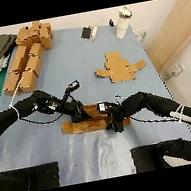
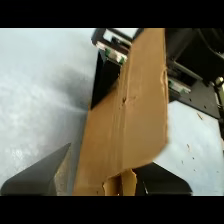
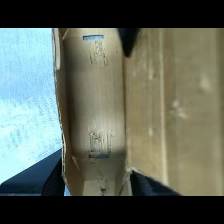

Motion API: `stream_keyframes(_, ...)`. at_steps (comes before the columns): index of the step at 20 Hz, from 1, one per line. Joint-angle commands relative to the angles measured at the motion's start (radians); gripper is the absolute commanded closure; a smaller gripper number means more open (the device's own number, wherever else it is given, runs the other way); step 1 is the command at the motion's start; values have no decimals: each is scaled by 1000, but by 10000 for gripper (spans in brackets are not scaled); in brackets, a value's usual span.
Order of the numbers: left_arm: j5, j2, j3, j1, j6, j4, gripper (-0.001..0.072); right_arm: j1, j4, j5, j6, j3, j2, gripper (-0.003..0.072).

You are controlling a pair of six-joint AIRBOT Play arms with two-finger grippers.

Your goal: Fold the box.

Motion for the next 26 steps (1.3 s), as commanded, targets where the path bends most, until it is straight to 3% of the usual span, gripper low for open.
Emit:
stream_keyframes(1,-51,44,22,50,-177,103,258,0,0,0,1,1,1,247)
stream_keyframes(5,-156,197,25,113,-462,415,183,0,1,-1,1,1,1,247)
stream_keyframes(6,-207,229,24,109,-573,483,310,0,1,-1,1,1,1,247)
stream_keyframes(7,-291,248,24,104,-691,496,668,0,1,-1,1,1,1,247)
stream_keyframes(8,-351,257,23,92,-761,470,699,0,1,-1,1,1,1,247)
stream_keyframes(10,-367,258,21,43,-874,376,699,0,1,-1,2,1,1,247)
stream_keyframes(14,-79,208,22,-61,-876,171,699,0,1,-1,2,1,1,247)
stream_keyframes(18,71,90,43,-43,-838,18,699,0,1,-2,2,1,1,247)
stream_keyframes(21,132,42,76,-42,-835,31,699,0,1,-1,1,1,1,247)
stream_keyframes(26,96,-41,90,-53,-962,213,699,0,1,-1,1,1,1,247)
